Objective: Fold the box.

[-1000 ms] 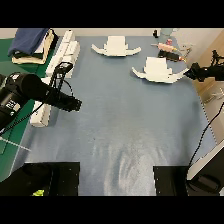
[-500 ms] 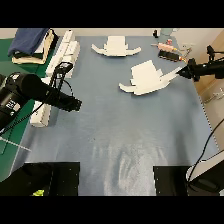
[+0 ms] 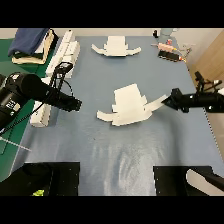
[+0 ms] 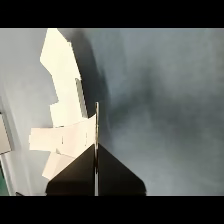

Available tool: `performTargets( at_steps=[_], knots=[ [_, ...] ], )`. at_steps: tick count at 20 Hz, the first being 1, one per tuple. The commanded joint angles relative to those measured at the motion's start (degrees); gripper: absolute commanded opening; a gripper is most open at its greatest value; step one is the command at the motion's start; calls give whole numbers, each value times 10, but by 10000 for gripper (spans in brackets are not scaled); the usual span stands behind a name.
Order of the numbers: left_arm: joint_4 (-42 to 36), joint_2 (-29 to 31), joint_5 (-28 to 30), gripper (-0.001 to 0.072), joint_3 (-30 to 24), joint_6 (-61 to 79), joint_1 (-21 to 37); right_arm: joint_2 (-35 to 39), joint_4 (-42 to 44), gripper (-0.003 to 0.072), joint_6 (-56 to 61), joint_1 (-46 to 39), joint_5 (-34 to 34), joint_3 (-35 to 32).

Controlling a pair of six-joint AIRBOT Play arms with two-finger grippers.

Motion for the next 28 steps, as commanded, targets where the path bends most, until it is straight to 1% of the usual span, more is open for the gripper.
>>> performTargets(
  at_steps=[1,4,8,9,11,12,14,16,18,21,22,24,26,28],
  knots=[
    [0,0,0,15,0,0,0,132,-41,-2,83,48,-34,-129],
    [0,0,0,15,0,0,0,176,-72,-1,126,77,-38,-166],
    [0,0,0,15,0,0,0,178,-85,1,149,100,-37,-176],
    [0,0,0,15,0,0,0,178,-85,29,149,101,-38,-177],
    [0,0,0,15,0,0,0,178,-87,308,149,101,-39,-176],
    [0,0,0,15,0,0,0,176,-97,360,149,101,-38,-172],
    [0,0,0,15,0,0,0,164,-142,363,149,89,-30,-149],
    [0,0,0,15,0,0,0,131,-173,363,147,69,-3,-108],
    [0,0,3,15,0,0,0,77,-175,363,111,55,38,-62],
    [0,0,4,15,0,0,0,-20,-175,363,67,56,113,-4],
    [0,0,5,15,0,0,0,-46,-175,363,57,56,131,4],
    [-2,0,5,15,0,0,0,-89,-175,362,40,58,146,5],
    [-2,0,4,15,0,0,0,-113,-162,361,9,68,144,5],
    [-2,0,5,15,0,0,-1,-123,-124,353,-25,84,135,5]
  ],
)
